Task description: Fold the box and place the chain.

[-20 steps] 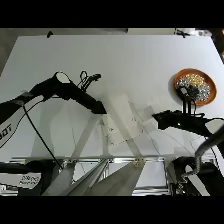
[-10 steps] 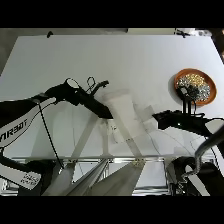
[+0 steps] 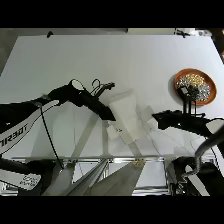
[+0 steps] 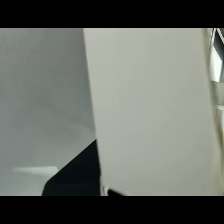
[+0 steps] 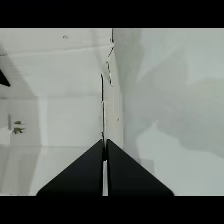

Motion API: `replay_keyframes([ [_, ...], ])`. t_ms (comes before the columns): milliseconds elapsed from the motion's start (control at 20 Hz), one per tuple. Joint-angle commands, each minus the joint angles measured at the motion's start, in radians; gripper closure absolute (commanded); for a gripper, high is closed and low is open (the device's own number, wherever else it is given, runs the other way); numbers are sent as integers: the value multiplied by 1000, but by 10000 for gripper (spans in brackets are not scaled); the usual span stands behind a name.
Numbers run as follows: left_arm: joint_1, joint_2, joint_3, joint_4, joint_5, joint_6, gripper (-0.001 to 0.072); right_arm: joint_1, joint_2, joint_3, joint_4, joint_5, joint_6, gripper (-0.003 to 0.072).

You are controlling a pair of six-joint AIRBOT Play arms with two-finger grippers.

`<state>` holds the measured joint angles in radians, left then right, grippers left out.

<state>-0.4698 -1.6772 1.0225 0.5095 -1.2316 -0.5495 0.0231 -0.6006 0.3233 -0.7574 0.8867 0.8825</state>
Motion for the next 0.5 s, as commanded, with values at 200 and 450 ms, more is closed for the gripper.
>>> replay_keyframes([
  [200,-25,290,0,246,67,15,709,1,160,143,-142,114,66,407],
  [450,-93,423,0,321,38,30,709,1,280,253,-483,233,203,334],
])
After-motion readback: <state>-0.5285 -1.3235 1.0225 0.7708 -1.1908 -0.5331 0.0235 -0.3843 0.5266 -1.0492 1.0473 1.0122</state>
